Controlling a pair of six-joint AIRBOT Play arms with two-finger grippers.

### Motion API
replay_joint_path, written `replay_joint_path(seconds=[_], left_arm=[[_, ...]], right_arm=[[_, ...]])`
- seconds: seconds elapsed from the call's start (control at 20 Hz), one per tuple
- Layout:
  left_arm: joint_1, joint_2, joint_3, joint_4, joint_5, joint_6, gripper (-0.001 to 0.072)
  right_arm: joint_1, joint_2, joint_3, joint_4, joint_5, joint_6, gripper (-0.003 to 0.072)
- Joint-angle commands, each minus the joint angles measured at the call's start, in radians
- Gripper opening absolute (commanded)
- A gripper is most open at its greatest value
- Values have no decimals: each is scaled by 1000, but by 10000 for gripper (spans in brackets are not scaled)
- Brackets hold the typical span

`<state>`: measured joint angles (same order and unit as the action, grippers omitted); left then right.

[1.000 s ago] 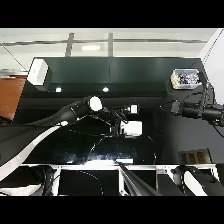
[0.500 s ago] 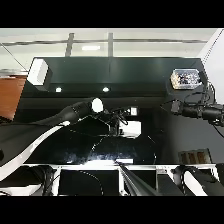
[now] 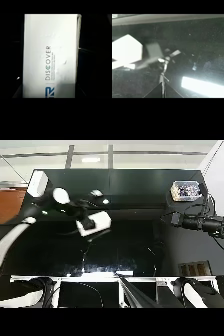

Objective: Fold the box and place the chain.

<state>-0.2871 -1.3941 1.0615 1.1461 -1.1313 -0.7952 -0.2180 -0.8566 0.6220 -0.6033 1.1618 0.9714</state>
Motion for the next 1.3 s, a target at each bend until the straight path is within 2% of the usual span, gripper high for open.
replay_joint_path(seconds=[0.0,0.15,0.25,0.35,0.45,0.65,0.8,1.0,1.05,1.1,1.25], left_arm=[[312,48,0,87,-134,-88,331],[599,51,0,59,-142,-103,330],[742,51,0,26,-93,-103,353],[847,49,1,-30,-7,-78,375],[898,46,1,-67,106,-13,375],[872,2,1,-63,360,87,375],[827,-62,14,-63,501,87,374],[764,-163,54,-66,502,87,392],[748,-176,56,-63,504,82,622],[736,-177,57,-40,509,69,703],[731,-127,91,85,466,-134,703]], right_arm=[[0,1,1,0,2,5,44],[0,1,1,1,1,17,44],[0,1,1,0,1,20,44],[0,1,1,0,-1,32,44],[0,1,1,0,-16,61,45],[0,1,1,0,-22,65,45],[0,1,1,4,-21,65,45],[0,1,1,4,-24,66,45],[0,1,1,5,-24,69,45],[0,1,1,5,-22,72,44],[0,1,1,5,-18,72,45]])
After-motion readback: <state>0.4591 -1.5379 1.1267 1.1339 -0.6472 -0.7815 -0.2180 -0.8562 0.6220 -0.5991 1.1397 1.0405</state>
